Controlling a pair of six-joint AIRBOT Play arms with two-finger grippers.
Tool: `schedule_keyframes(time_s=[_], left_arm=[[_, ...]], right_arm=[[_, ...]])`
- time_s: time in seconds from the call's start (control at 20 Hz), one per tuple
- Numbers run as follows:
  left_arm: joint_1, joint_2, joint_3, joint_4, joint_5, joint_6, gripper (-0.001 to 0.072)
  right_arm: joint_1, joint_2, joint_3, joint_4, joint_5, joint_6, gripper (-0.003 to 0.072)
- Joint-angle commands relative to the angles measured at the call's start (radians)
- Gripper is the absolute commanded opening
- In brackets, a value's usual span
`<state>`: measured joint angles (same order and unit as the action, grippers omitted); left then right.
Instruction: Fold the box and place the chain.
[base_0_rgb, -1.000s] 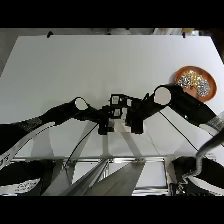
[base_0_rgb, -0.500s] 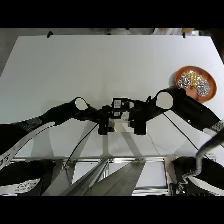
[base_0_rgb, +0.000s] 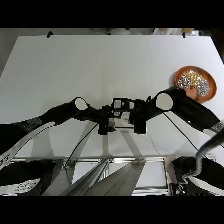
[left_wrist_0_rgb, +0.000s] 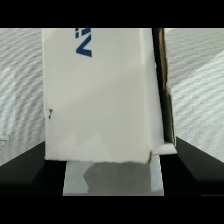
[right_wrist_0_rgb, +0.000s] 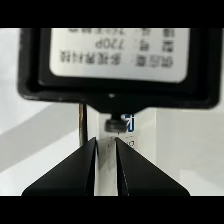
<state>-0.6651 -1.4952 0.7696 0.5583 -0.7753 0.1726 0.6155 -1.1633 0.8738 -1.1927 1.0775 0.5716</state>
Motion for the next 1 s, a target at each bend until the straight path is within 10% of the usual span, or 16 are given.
schedule_keyframes(time_s=[0.0, 0.6, 0.75, 0.95], left_arm=[[0.001, 0.001, 0.0, 0.002, 0.0, 0.004, 0.0272], [0.001, 0.001, 0.0, 0.002, 0.0, 0.004, 0.0272], [0.001, 0.001, 0.0, 0.002, 0.0, 0.004, 0.0272], [0.001, 0.001, 0.0, 0.002, 0.0, 0.004, 0.0272]], right_arm=[[0.0, 0.0, -0.003, -0.004, -0.019, 0.004, 0.0101], [0.0, 0.052, -0.053, 0.077, -0.012, 0.004, 0.0291], [-0.001, 0.066, -0.053, 0.079, -0.018, 0.004, 0.0051], [-0.001, 0.064, -0.056, 0.079, -0.056, 0.008, 0.0017]])
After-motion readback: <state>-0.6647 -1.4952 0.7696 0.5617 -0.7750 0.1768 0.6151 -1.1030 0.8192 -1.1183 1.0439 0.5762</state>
